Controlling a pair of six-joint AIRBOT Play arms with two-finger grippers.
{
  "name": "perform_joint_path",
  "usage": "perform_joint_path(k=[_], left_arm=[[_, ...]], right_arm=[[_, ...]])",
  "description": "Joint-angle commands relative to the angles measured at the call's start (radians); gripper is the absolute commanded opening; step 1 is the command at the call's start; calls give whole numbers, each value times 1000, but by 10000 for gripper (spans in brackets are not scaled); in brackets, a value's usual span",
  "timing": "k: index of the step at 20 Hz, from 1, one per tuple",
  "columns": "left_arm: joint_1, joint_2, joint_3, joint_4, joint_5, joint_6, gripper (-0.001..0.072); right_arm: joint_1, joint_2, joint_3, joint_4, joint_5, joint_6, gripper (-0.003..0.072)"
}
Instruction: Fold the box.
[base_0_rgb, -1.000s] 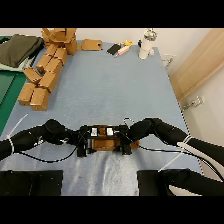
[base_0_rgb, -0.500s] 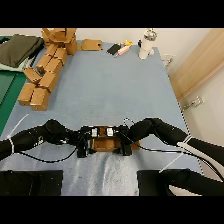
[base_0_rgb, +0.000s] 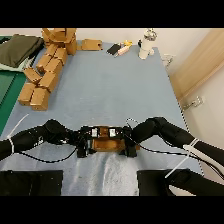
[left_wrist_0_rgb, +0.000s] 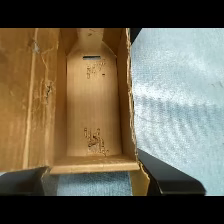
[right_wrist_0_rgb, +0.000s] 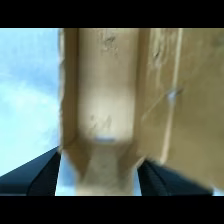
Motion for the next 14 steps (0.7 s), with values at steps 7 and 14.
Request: perform_joint_path(k=[7, 14], left_arm=[[0, 0, 0, 0, 1, -1, 517], [0, 0, 0, 0, 1, -1, 517]], right_arm=[[0, 251, 27, -259, -169, 542, 714], [0, 313, 27, 72, -167, 965, 712]])
